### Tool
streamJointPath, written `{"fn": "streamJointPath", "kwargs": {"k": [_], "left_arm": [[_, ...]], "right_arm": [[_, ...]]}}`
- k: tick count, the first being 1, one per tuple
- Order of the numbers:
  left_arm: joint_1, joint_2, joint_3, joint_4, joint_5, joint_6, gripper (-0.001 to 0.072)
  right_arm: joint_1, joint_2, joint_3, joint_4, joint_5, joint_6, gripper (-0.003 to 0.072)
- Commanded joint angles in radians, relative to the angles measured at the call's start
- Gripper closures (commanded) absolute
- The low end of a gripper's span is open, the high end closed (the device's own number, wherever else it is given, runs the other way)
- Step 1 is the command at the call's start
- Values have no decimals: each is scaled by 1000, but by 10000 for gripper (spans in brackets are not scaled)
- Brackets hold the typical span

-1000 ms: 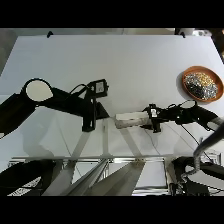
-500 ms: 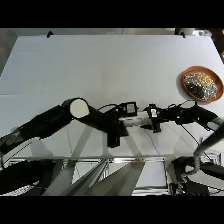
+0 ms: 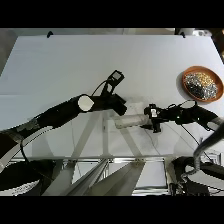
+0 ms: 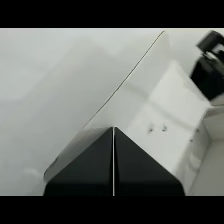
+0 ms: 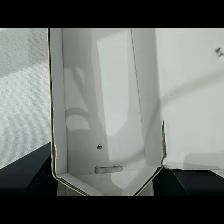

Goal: Fold the box and place the chain.

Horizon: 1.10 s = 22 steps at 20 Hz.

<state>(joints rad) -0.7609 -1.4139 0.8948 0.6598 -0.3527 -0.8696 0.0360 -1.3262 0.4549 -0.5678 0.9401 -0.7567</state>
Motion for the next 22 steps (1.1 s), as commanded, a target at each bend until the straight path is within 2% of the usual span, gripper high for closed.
{"fn": "streamJointPath", "kwargs": {"k": [1,4,7,9,12,14,16,19,22], "left_arm": [[21,-55,0,3,-31,-54,704],[16,-73,0,11,-116,-41,704],[20,-57,0,11,-122,-18,703],[27,-6,0,10,-123,21,703],[47,125,0,48,-161,61,703],[63,223,0,146,-252,60,703],[71,301,0,256,-393,58,703],[69,343,-2,338,-609,58,703],[68,322,-29,341,-656,55,703]], "right_arm": [[1,0,0,-1,0,0,229],[1,0,0,-1,0,0,229],[1,0,0,-1,1,0,229],[1,0,0,-1,1,0,229],[1,0,0,-1,2,0,229],[1,0,0,-1,2,0,229],[1,0,0,-1,2,0,229],[1,0,0,-1,2,0,229],[1,1,0,-1,2,0,229]]}}
